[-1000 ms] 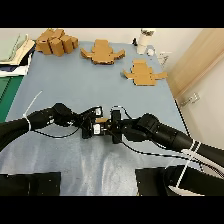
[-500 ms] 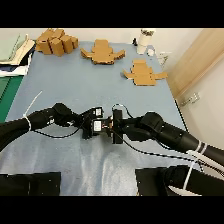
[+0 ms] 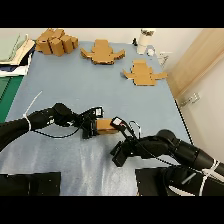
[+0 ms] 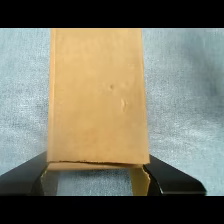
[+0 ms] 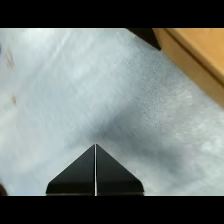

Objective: Fold the box.

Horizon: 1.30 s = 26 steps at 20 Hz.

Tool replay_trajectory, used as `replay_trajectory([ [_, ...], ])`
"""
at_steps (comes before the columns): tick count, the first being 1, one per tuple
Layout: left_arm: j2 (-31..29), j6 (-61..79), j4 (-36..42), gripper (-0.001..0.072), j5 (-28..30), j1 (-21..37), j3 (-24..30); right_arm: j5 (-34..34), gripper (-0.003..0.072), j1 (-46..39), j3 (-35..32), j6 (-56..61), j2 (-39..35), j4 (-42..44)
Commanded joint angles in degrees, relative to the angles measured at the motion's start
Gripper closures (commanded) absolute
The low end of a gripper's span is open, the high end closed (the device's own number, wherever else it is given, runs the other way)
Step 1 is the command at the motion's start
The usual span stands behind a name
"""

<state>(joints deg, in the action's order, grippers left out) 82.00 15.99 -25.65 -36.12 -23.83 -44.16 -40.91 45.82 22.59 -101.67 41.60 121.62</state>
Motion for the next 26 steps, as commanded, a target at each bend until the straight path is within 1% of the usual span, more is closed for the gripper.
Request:
replay_trajectory([
  [1, 0.0, 0.0, 0.0, 0.0180, 0.0, 0.0, -0.1, 22.1, 0.0684, -0.1, -5.4, 14.0, -1.6, 9.5],
  [2, 0.0, 0.0, 0.0, 0.0180, 0.0, 0.0, -0.1, 29.0, 0.0684, -0.1, -5.4, 17.4, -1.6, 9.5],
  [3, 0.0, 0.0, 0.0, 0.0181, 0.0, 0.0, -0.1, 33.7, 0.0684, -0.2, -5.4, 19.2, -1.3, 9.4],
  [4, 0.0, 0.0, 0.0, 0.0181, 0.0, 0.0, -0.1, 36.4, 0.0684, -0.2, -5.3, 20.7, -0.8, 9.3],
  [7, 0.0, 0.0, 0.0, 0.0181, 0.0, 0.0, -0.1, 36.9, 0.0684, -0.7, -5.4, 23.9, 1.6, 9.3],
  [12, 0.0, 0.0, 0.0, 0.0181, 0.0, 0.0, -0.1, 38.1, 0.0685, -0.7, -5.3, 25.3, 6.1, 9.3],
  [23, 0.0, 0.0, 0.0, 0.0181, 0.0, 0.0, -0.1, 37.5, 0.0684, -0.7, -5.4, 25.3, 6.7, 8.2],
  [26, 0.0, 0.0, 0.0, 0.0181, 0.0, 0.0, -0.1, 37.4, 0.0685, -0.7, -5.4, 25.3, 8.4, 8.2],
])
